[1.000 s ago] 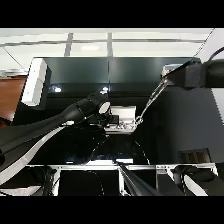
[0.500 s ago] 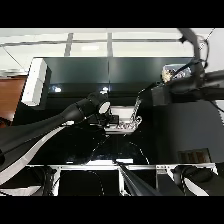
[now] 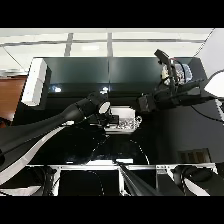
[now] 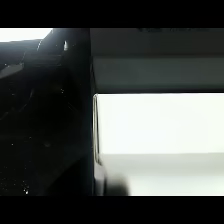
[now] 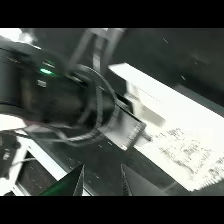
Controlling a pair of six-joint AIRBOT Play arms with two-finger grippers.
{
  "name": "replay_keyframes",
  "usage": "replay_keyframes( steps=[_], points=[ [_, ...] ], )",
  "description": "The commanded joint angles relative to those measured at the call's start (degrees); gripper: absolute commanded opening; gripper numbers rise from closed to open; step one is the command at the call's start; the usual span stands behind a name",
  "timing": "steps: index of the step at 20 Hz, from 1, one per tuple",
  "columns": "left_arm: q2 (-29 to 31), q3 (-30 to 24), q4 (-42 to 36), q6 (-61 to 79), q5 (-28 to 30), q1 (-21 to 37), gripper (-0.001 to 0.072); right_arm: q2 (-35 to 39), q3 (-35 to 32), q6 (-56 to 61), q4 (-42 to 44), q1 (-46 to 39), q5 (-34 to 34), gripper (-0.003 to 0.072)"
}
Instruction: Fold the box and place the chain.
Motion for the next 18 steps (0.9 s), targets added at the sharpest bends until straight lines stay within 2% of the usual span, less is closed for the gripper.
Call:
replay_keyframes(
  steps=[1, 4, 6, 7, 8, 9, 10, 11, 13, 15, 17, 18],
  points=[
    [-0.02, 0.02, 0.04, 0.02, 0.00, 0.04, 0.0027, 2.19, -1.25, -0.94, -5.44, -4.57, 3.21, 0.0283],
    [-0.02, 0.02, 0.02, 0.00, 0.15, 0.04, 0.0027, 7.74, -5.14, -8.13, -9.25, -12.76, 3.74, 0.0282],
    [-0.02, 0.02, 0.02, 0.00, 0.13, 0.04, 0.0027, 9.94, -12.81, -17.00, -9.35, -16.87, -1.31, 0.0281],
    [-0.02, 0.02, 0.02, 0.00, 0.13, 0.02, 0.0027, 9.88, -17.31, -21.77, -9.35, -17.77, -4.87, 0.0231],
    [-0.02, 0.02, 0.02, 0.00, 0.11, 0.02, 0.0027, 9.81, -21.33, -24.55, -8.59, -17.68, -9.07, 0.0236],
    [-0.02, 0.02, 0.00, 0.00, -0.07, 0.02, 0.0027, 9.81, -25.03, -29.31, -6.58, -16.85, -12.94, 0.0392],
    [-0.02, 0.02, 0.02, 0.00, -0.04, 0.02, 0.0027, 9.79, -28.09, -34.84, -5.09, -15.54, -16.48, 0.0639],
    [-0.02, 0.02, 0.02, 0.00, -0.04, 0.02, 0.0027, 9.73, -30.82, -39.91, -4.83, -13.51, -20.31, 0.0690],
    [-0.02, 0.02, 0.02, 0.00, 0.02, 0.02, 0.0027, 9.14, -34.86, -53.70, -4.85, -9.20, -26.82, 0.0689],
    [-0.02, 0.02, 0.04, 0.00, 0.11, 0.04, 0.0027, 6.27, -35.69, -72.35, -2.45, -5.95, -27.63, 0.0688],
    [-0.02, 0.02, 0.02, 0.00, 0.24, 0.04, 0.0027, 1.44, -35.43, -84.83, 5.97, -4.96, -27.08, 0.0688],
    [-0.02, 0.02, 0.02, 0.00, 0.22, 0.04, 0.0027, -0.96, -34.99, -88.41, 7.37, -4.61, -26.38, 0.0688]
  ],
)
